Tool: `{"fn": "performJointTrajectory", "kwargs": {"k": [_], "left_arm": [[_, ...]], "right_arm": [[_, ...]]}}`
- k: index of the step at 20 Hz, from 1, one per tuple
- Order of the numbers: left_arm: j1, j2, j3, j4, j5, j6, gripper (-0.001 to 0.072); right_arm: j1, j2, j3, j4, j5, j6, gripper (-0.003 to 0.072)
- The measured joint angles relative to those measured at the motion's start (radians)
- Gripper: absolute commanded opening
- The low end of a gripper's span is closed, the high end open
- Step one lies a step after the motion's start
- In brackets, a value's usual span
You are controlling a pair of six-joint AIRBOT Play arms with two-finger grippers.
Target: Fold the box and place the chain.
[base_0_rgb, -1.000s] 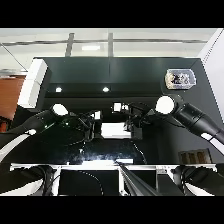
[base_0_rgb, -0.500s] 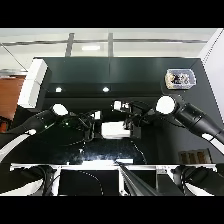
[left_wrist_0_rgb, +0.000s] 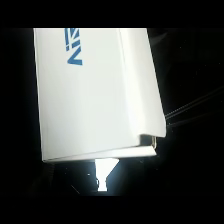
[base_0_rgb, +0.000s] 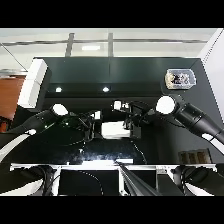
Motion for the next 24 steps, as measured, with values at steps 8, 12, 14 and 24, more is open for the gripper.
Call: {"fn": "performJointTrajectory", "kwargs": {"k": [8,12,14,24], "left_arm": [[-0.001,0.0,0.0,-0.019,0.005,-0.073,0.0515],[-0.001,0.0,0.0,-0.023,0.03,-0.09,0.0514],[-0.002,0.0,0.0,-0.025,0.044,-0.093,0.0514],[-0.002,0.0,0.0,-0.024,0.058,-0.095,0.0512]], "right_arm": [[0.0,0.0,0.0,-0.002,-0.003,0.0,0.0134],[0.0,0.0,0.0,-0.002,-0.003,0.0,0.0134],[0.0,0.0,0.0,-0.002,-0.011,0.0,0.0134],[-0.003,0.013,0.008,-0.01,-0.068,-0.012,0.0701]]}}
